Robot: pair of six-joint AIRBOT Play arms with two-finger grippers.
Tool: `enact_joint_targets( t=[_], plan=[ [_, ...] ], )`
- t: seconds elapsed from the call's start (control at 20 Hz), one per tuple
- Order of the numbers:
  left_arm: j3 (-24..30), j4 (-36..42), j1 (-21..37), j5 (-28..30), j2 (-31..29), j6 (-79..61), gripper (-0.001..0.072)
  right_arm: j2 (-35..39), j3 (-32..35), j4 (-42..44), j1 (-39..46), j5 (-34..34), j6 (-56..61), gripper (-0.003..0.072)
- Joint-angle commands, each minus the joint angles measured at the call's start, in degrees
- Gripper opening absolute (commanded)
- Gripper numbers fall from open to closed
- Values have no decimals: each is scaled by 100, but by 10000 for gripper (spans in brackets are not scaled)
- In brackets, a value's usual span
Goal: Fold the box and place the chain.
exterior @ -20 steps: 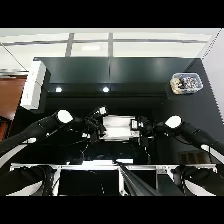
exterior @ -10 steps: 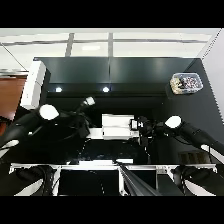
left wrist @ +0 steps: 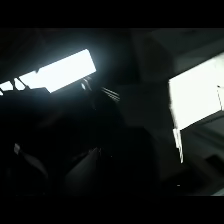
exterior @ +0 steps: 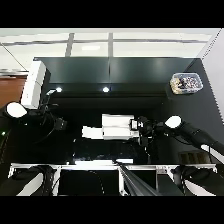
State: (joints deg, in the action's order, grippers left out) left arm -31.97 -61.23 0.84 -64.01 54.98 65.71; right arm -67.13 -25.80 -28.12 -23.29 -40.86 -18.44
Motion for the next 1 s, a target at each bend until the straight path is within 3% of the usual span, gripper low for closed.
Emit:
enact_joint_targets(
  t=[0.0,0.3,0.55,0.7,0.95],
  plan=[
    [417,442,361,-177,149,1075,27,-4,-7,0,-4,0,0,137],
    [1005,2151,271,61,898,573,26,-4,-7,0,-4,0,0,136],
    [984,2850,-501,675,1539,98,25,-4,-7,0,-4,0,0,136],
    [872,2929,-876,671,1930,-76,26,-4,-7,0,-4,0,0,137],
    [839,3886,-1078,573,2065,-1051,25,-4,-7,0,-4,0,0,137]
  ],
)
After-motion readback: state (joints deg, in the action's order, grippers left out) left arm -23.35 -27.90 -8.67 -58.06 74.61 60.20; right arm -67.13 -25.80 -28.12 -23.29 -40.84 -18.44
